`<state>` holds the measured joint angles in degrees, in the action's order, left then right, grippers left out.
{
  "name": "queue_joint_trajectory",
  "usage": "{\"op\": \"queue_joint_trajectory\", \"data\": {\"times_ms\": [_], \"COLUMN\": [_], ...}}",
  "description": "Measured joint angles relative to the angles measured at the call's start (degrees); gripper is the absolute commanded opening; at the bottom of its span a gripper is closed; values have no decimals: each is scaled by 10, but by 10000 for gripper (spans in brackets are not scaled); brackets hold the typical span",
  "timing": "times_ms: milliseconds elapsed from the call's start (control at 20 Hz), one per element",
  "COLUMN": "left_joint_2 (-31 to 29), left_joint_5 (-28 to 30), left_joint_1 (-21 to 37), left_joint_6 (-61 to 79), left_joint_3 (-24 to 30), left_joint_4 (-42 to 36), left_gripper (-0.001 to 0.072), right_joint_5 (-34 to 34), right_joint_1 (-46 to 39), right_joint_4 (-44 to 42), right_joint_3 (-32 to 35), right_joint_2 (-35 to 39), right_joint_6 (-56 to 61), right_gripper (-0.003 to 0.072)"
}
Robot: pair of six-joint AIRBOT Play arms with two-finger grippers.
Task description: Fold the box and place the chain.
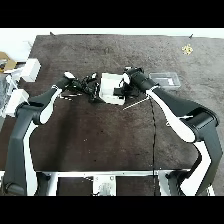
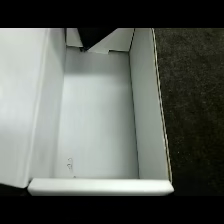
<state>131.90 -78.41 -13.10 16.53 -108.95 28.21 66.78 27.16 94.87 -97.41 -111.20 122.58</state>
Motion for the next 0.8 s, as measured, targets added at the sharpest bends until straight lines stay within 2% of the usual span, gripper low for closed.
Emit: {"op": "queue_joint_trajectory", "data": {"times_ms": [150, 200, 250, 300, 700, 750, 800], "left_joint_2": [0, 0, 0, 0, 0, 0, 0], "left_joint_5": [0, 0, 0, 0, 6, 7, 7], "left_joint_1": [0, 0, 0, 0, 1, 1, 1], "left_joint_6": [0, 0, 0, 0, -1, -1, -1], "left_joint_3": [0, 0, 0, 0, 0, 0, 0], "left_joint_4": [0, 0, 0, 0, -2, -2, -2], "left_gripper": [407, 407, 407, 408, 408, 407, 407], "right_joint_5": [-11, -13, -13, -14, -43, -47, -51], "right_joint_1": [1, 1, 1, 0, -2, -4, -5], "right_joint_4": [-1, 0, 1, 2, 18, 18, 18], "right_joint_3": [-1, -1, -1, -1, 0, 0, 0], "right_joint_2": [-4, -5, -6, -7, -8, -8, -8], "right_joint_6": [7, 10, 14, 15, 15, 14, 14], "right_gripper": [143, 61, 60, 7, 8, 68, 318]}}
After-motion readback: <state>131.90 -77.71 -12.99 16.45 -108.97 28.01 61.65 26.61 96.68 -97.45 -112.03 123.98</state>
